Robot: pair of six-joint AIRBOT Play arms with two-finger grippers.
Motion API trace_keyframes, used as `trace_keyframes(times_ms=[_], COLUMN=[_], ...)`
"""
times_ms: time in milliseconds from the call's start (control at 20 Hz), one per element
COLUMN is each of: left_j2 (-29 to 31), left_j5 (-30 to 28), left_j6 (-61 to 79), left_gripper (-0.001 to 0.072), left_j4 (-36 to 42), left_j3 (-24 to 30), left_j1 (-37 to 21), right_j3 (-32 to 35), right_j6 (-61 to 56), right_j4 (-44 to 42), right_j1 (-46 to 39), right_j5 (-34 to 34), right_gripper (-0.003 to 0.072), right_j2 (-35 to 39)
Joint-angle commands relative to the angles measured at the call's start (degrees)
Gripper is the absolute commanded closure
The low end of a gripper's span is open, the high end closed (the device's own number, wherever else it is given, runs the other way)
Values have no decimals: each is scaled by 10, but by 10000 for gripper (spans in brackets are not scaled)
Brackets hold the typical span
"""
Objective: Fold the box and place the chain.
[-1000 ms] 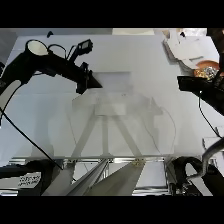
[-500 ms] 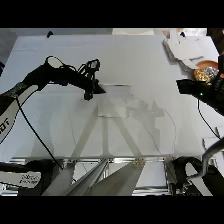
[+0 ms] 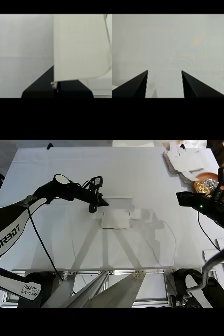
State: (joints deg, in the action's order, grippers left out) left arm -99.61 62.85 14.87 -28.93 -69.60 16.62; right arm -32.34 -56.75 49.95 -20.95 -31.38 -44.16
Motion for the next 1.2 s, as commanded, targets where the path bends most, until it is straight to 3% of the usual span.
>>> trace_keyframes(times_ms=[0,250,450,700,1150], left_j2=[-17,-16,-14,-24,-34], left_j5=[-7,1,0,-6,-5], left_j6=[4,47,98,91,91], left_gripper=[704,704,705,705,702], left_j4=[2,8,70,27,23], left_j3=[0,0,0,0,0], left_j1=[0,0,-1,-1,-1], right_j3=[0,0,0,0,0], right_j6=[0,0,0,0,0], right_j4=[0,0,0,0,0], right_j1=[0,0,0,0,0], right_j5=[0,-8,-10,-10,-10], right_gripper=[258,258,258,258,258], right_j2=[0,0,0,0,0])
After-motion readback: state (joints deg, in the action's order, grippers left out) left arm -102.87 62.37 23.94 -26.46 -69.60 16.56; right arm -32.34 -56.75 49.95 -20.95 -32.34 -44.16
